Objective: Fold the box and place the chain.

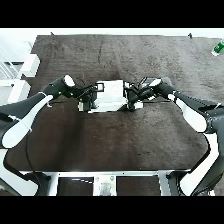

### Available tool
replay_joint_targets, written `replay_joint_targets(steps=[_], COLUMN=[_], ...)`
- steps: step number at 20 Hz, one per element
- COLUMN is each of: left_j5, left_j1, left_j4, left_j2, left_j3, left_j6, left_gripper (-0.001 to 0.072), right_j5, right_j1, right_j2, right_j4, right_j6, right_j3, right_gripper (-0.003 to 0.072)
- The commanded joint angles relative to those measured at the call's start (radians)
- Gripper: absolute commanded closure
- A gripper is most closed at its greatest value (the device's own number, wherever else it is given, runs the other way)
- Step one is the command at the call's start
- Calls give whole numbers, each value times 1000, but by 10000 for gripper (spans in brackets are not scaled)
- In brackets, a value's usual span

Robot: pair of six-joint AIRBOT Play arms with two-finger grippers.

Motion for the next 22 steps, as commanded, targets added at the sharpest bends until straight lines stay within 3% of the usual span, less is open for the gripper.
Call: replay_joint_targets(steps=[1, 11, 12, 14, 22], left_j5=[-14, -37, -34, -31, -23], left_j1=[0, 0, 0, 4, 4], left_j4=[-3, -68, -51, -5, 105], left_j2=[-1, -1, -1, -1, -1], left_j3=[1, 1, 1, 1, 1], left_j6=[0, 41, 45, 44, 45], left_gripper=[595, 594, 572, 380, 377], right_j5=[0, 0, 0, 0, 0], right_j1=[0, 0, 0, 0, 0], right_j2=[-1, -1, -1, -1, -1], right_j4=[0, 0, 0, 0, 0], right_j6=[0, 0, 0, 0, 0], right_j3=[0, 0, 0, 0, 0], right_gripper=[142, 141, 142, 142, 142])
